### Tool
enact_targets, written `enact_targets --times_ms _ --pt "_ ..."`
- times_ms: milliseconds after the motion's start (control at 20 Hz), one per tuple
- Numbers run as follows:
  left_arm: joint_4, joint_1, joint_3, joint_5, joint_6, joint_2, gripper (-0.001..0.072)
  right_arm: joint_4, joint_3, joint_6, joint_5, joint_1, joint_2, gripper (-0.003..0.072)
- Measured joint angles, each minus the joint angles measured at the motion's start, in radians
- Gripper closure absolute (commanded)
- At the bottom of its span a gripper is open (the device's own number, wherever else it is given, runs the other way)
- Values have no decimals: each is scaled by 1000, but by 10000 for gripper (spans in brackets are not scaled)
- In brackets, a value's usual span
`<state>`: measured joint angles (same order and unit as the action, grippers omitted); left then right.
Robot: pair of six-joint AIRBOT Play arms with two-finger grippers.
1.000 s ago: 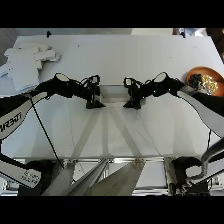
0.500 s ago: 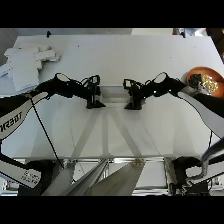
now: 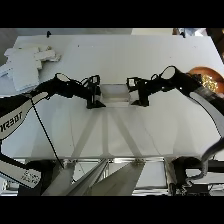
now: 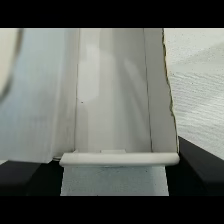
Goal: Fold the box and place the chain.
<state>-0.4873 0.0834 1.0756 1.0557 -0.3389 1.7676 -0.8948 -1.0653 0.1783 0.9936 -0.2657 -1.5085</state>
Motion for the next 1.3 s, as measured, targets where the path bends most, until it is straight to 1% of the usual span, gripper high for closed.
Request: enact_targets --times_ms 50,100,150,200,250,400,550,700,900,1000,1100,1200,1300 --pt "0 0 0 0 0 0 148 -14 0 -19 9 0 24 102" --pt "0 0 0 0 0 0 148 -24 0 -40 18 0 45 201" --pt "0 0 0 1 0 0 148 -36 0 -66 33 0 66 361" --pt "0 0 0 1 0 0 148 -43 0 -87 50 0 83 600" --pt "0 0 0 1 0 0 148 -48 0 -107 71 0 98 673" --pt "0 0 0 1 0 0 148 -12 1 -145 100 1 123 675" --pt "0 0 0 2 0 0 148 131 0 -163 59 3 117 678" --pt "0 0 0 2 -1 0 148 302 0 -172 -52 0 69 678" --pt "0 0 0 3 0 0 148 444 0 -176 -252 -18 -36 678" --pt "0 0 0 3 0 0 148 478 0 -178 -333 -24 -77 678" --pt "0 0 0 3 0 0 148 492 0 -177 -383 -27 -90 678" --pt "1 0 0 1 1 0 148 498 1 -174 -400 -28 -73 678" --pt "1 0 0 1 0 0 148 495 0 -173 -399 -28 -25 677"
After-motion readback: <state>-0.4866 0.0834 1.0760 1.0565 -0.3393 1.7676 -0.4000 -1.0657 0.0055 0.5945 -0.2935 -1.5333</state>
